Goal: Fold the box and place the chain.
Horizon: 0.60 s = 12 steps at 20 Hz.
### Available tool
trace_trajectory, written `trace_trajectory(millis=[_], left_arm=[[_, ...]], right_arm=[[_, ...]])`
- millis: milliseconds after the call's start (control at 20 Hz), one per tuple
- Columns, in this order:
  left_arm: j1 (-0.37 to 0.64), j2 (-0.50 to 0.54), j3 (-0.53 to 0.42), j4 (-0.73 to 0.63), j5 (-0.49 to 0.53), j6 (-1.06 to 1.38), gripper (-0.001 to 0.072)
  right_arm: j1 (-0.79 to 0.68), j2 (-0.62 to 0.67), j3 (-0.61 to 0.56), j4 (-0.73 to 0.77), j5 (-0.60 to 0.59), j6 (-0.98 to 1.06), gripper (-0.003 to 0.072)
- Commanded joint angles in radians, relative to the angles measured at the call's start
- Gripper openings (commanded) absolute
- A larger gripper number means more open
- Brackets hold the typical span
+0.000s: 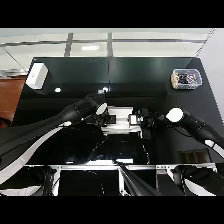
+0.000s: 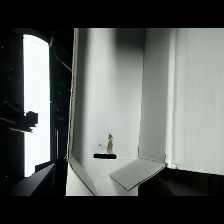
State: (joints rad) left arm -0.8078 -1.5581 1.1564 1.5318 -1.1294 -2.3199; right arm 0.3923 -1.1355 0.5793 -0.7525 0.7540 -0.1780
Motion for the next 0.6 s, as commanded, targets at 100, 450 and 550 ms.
trace_trajectory(millis=[100, 450, 550], left_arm=[[0.001, -0.001, 0.001, 0.001, -0.002, 0.002, 0.0028], [0.001, -0.001, 0.001, 0.000, -0.002, 0.002, 0.0028], [0.001, -0.001, 0.001, 0.000, -0.002, 0.002, 0.0028]], right_arm=[[0.000, 0.006, 0.001, -0.035, -0.026, -0.015, 0.0672], [0.000, -0.003, 0.001, 0.026, -0.037, 0.012, 0.0124], [0.000, -0.024, 0.000, 0.082, -0.023, 0.036, 0.0129]])
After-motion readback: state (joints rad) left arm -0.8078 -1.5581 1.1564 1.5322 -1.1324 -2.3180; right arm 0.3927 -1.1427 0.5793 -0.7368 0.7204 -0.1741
